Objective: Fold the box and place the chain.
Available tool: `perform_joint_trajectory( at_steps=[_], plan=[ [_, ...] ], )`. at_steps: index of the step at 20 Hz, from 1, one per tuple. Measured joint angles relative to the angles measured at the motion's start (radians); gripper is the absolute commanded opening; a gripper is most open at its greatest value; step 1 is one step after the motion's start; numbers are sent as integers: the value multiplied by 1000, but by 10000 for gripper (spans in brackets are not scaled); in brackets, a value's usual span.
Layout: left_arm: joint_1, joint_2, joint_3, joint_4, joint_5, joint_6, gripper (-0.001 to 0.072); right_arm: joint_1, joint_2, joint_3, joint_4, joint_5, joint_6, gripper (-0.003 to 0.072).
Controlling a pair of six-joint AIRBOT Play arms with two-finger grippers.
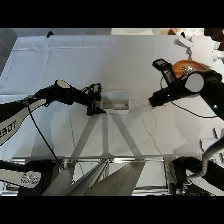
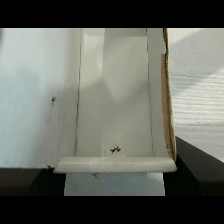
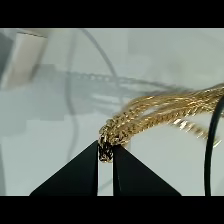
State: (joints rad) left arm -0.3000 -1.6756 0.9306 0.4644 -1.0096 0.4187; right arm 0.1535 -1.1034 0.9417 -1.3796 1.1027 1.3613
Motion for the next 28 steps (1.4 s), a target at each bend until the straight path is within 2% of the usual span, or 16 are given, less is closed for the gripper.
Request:
perform_joint_trajectory(
  at_steps=[7,18,28],
  plan=[
    [0,0,0,0,0,0,326,192,-4,0,4,-156,68,5],
    [0,0,0,0,0,0,326,354,-17,2,75,-433,77,3],
    [0,0,0,0,0,0,326,391,-206,93,235,-439,-47,5]
  ],
)
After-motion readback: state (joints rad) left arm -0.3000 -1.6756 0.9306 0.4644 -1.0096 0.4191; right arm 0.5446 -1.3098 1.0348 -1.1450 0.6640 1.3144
